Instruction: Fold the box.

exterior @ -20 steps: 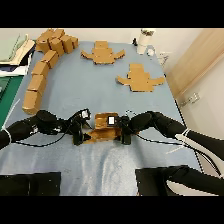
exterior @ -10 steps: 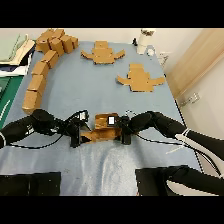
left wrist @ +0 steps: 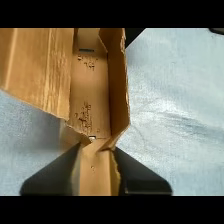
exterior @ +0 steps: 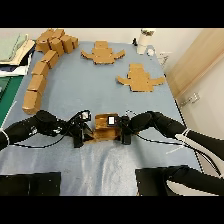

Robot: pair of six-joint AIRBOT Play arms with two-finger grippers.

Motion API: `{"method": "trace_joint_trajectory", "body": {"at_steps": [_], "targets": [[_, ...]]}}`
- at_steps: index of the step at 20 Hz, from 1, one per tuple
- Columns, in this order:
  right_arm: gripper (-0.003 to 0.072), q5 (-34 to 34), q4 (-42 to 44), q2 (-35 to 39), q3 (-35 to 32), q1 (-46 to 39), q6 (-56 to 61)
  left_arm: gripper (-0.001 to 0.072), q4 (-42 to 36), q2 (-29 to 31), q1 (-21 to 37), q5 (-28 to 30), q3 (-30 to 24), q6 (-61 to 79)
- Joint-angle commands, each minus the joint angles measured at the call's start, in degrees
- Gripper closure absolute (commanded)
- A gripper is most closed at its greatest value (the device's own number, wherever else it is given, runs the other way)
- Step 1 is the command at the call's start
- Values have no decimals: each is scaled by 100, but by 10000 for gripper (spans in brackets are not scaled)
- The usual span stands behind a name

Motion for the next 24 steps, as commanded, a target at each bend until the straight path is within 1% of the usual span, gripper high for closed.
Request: {"method": "trace_joint_trajectory", "body": {"at_steps": [1,10,16,17,18,19,20,24], "targets": [[130,0,0,0,2,2,2,483,-238,-24,-11,131,-2,22],[129,0,0,0,2,2,2,484,-1051,-205,-116,179,0,522],[129,0,-9,0,2,2,2,482,-1123,-225,-155,262,7,544],[129,0,-9,0,2,2,2,448,-1134,-225,-155,256,7,564],[129,0,-9,0,2,2,2,344,-1145,-229,-162,251,11,566],[130,0,-9,0,2,2,2,166,-1143,-229,-168,254,11,566],[129,-2,-9,0,2,2,2,136,-1143,-229,-188,258,11,566],[129,0,-9,0,2,2,2,134,-1145,-234,-190,225,11,564]]}}
